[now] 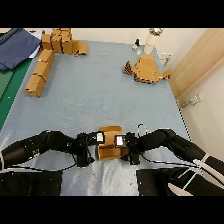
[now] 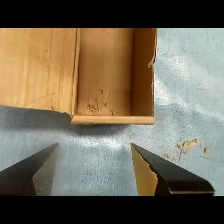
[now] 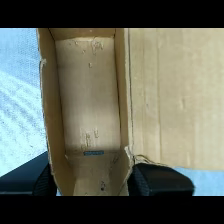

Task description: Fold the box.

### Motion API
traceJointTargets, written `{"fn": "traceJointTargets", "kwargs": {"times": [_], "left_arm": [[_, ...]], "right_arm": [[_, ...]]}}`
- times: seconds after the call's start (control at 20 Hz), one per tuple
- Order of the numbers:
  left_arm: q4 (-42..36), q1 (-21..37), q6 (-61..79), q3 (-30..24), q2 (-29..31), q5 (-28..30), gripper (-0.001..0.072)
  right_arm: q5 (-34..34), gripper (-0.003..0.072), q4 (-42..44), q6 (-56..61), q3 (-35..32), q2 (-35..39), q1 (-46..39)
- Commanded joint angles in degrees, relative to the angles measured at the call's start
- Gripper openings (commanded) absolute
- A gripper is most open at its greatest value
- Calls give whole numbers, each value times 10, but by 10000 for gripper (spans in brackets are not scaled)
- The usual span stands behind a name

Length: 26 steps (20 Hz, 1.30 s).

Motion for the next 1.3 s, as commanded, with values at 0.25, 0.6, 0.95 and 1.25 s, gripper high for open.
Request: {"fn": "traceJointTargets", "kwargs": {"times": [0.25, 0.6, 0.95, 1.25], "left_arm": [[-4, -42, 3, 5, -18, 78, 713], [11, -43, 2, 5, -18, 30, 712], [-11, -44, -1, 5, -18, 41, 712], [-19, -59, -1, 5, -19, 73, 712]], "right_arm": [[0, 523, 0, 0, 0, 0, 0], [0, 522, 0, 0, 0, 0, 0], [0, 523, 0, 0, 0, 0, 0], [0, 523, 0, 0, 0, 0, 0]]}}
